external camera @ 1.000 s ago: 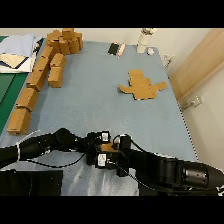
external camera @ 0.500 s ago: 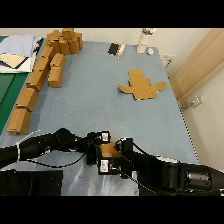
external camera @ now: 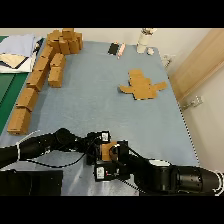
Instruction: Fold the box.
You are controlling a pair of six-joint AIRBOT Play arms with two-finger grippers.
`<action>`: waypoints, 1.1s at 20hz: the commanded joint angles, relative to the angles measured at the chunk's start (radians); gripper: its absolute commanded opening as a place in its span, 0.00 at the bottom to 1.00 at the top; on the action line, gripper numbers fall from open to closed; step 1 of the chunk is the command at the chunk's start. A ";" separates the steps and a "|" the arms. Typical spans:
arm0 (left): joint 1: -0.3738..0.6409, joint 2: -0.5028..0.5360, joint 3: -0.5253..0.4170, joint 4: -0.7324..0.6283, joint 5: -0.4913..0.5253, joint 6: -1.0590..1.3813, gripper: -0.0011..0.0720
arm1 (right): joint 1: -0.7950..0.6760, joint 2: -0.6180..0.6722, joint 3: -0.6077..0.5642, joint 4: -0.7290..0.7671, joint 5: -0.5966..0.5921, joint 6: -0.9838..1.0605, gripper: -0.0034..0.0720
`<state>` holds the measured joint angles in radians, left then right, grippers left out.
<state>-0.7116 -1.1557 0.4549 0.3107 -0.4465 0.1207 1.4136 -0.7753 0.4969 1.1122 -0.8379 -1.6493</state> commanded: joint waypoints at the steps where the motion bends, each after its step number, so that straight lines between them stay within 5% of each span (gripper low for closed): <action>1: 0.001 0.000 0.000 0.000 0.000 0.000 0.63 | 0.014 -0.031 -0.004 -0.047 -0.010 0.027 0.63; 4: 0.001 0.000 0.000 0.000 0.000 0.000 0.63 | 0.016 -0.042 -0.004 -0.094 -0.009 0.062 0.62; 6: 0.001 0.000 0.000 0.000 0.000 0.000 0.63 | 0.016 -0.040 -0.001 -0.095 -0.016 0.061 0.49; 10: 0.001 0.000 0.000 0.000 0.000 0.000 0.63 | 0.047 -0.037 0.022 -0.095 -0.066 0.061 0.47; 13: 0.001 0.000 0.000 0.000 0.000 0.000 0.63 | 0.054 -0.023 0.033 -0.095 -0.074 0.061 0.34; 22: 0.001 0.000 0.000 0.000 0.000 0.000 0.63 | 0.053 -0.019 0.077 -0.172 -0.106 0.071 0.34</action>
<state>-0.7116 -1.1557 0.4549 0.3103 -0.4454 0.1204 1.4658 -0.7956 0.5617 0.9581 -0.9375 -1.5799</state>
